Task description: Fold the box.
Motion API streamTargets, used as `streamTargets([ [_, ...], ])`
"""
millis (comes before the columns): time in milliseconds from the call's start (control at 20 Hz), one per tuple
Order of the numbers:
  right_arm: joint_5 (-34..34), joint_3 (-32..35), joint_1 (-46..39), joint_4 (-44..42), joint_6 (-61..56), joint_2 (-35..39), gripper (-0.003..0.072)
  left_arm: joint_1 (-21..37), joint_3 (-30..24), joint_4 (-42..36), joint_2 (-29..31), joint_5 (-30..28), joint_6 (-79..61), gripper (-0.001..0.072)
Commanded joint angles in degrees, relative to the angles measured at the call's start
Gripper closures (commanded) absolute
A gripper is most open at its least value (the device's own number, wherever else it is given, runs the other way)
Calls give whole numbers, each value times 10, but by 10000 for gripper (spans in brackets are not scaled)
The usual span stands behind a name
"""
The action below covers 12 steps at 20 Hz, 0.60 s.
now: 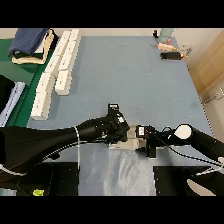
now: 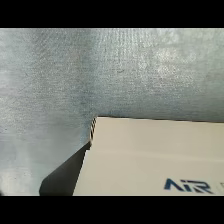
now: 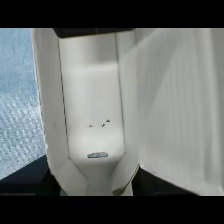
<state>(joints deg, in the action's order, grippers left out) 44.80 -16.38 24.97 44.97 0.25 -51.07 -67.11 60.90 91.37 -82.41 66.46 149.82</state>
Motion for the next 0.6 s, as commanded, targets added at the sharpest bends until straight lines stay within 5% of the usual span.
streamTargets([
  [0, 0, 0, 0, 0, 0, 0, 181, -1, 8, -3, 0, 7, -9, 344],
  [50, 0, 0, 0, 0, 0, 0, 182, -1, 15, -5, 0, 22, -9, 102],
  [400, 0, 0, 0, 0, 0, 0, 182, 0, 78, -5, 19, 198, -104, 99],
  [500, 0, 0, 0, 0, 0, 1, 181, 0, 78, -6, 39, 242, -121, 266],
  [550, 0, 0, 0, 0, 0, 0, 182, 0, 78, -6, 50, 261, -135, 467],
])
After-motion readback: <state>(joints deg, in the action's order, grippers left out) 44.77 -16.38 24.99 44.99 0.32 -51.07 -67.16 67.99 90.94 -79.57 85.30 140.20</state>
